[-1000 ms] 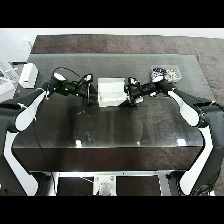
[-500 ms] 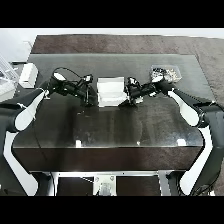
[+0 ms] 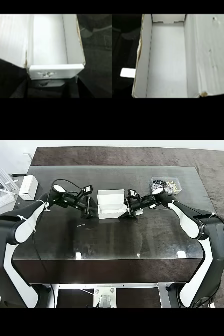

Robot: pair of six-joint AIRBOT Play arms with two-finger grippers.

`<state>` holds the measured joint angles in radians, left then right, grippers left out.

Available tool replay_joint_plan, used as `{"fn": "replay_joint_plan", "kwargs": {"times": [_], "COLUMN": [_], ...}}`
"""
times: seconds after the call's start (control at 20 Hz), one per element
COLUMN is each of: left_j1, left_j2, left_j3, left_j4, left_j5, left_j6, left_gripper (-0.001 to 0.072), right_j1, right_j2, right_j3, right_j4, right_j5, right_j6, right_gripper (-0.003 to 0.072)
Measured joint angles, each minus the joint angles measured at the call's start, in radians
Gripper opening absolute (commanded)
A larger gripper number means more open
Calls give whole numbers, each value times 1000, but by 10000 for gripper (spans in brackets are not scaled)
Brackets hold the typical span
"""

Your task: Fold the box and place the chain.

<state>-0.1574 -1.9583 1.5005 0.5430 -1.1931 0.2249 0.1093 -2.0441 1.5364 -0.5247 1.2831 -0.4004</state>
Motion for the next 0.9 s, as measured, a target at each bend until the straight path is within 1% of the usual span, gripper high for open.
{"fn": "replay_joint_plan", "kwargs": {"times": [0.4, 0.9], "left_j1": [-6, -52], "left_j2": [-3, -11], "left_j3": [0, 0], "left_j4": [-23, -33], "left_j5": [-4, 102], "left_j6": [2, -13], "left_gripper": [720, 720], "right_j1": [0, 0], "right_j2": [0, 0], "right_j3": [0, 0], "right_j4": [0, 1], "right_j5": [0, -3], "right_j6": [0, 1], "right_gripper": [579, 579]}}
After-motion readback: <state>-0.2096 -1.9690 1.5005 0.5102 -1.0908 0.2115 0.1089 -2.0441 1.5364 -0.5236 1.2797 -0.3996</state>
